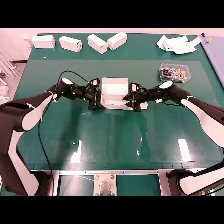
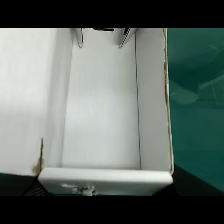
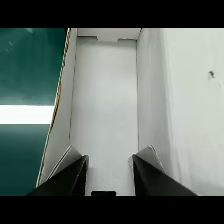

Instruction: Fold the box and place the chain.

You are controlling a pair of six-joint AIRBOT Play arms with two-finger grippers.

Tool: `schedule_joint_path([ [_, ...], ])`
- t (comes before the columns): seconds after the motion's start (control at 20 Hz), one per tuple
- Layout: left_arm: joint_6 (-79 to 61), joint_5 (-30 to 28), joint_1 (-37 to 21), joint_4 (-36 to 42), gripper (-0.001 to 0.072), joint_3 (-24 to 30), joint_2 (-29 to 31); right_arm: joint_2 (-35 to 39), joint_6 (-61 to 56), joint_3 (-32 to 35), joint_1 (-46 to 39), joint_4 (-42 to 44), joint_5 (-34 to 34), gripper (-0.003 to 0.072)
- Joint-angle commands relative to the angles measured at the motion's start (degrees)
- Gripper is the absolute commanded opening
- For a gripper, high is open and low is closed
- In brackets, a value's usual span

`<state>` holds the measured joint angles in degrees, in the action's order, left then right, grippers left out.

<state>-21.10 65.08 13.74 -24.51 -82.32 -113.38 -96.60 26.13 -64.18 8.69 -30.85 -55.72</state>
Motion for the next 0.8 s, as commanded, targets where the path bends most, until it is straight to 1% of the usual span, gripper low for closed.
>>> schedule_joint_path([
  [0.0,0.07,-0.11,0.04,0.09,0.0627,-0.04,0.00,-0.92,2.86,-0.24,0.17,1.55,0.33,0.0589],
  [0.05,0.07,-0.11,0.02,0.09,0.0627,-0.04,0.00,-1.16,3.26,-0.42,0.13,1.95,0.46,0.0607],
  [0.1,0.07,-0.09,0.04,0.09,0.0627,-0.04,0.00,-1.36,4.63,-0.48,0.13,1.99,0.76,0.0647],
  [0.15,0.07,-0.09,0.02,0.11,0.0627,-0.04,0.00,-1.53,5.31,-0.46,0.11,2.01,1.18,0.0648],
  [0.25,0.07,-0.09,0.04,0.11,0.0627,-0.04,0.00,-1.57,5.66,-0.52,0.13,2.36,2.16,0.0684],
  [0.5,0.07,-0.09,0.02,0.09,0.0626,-0.04,0.00,-1.55,5.40,-0.52,-0.28,2.21,2.34,0.0682],
  [0.6,0.07,-0.09,0.04,0.09,0.0627,-0.04,0.00,-1.49,3.30,-0.55,-1.16,1.81,2.12,0.0632],
  [0.65,0.07,-0.09,0.04,0.09,0.0627,-0.04,0.00,-1.31,1.77,-0.52,-1.68,1.01,2.12,0.0630],
  [0.7,0.07,-0.11,0.02,0.11,0.0626,-0.04,0.00,-1.05,0.37,-0.52,-2.23,-0.68,2.12,0.0519],
  [0.75,0.07,-0.09,0.02,0.09,0.0627,-0.04,0.00,-0.59,-1.18,-0.52,-2.82,-2.21,2.12,0.0324],
])
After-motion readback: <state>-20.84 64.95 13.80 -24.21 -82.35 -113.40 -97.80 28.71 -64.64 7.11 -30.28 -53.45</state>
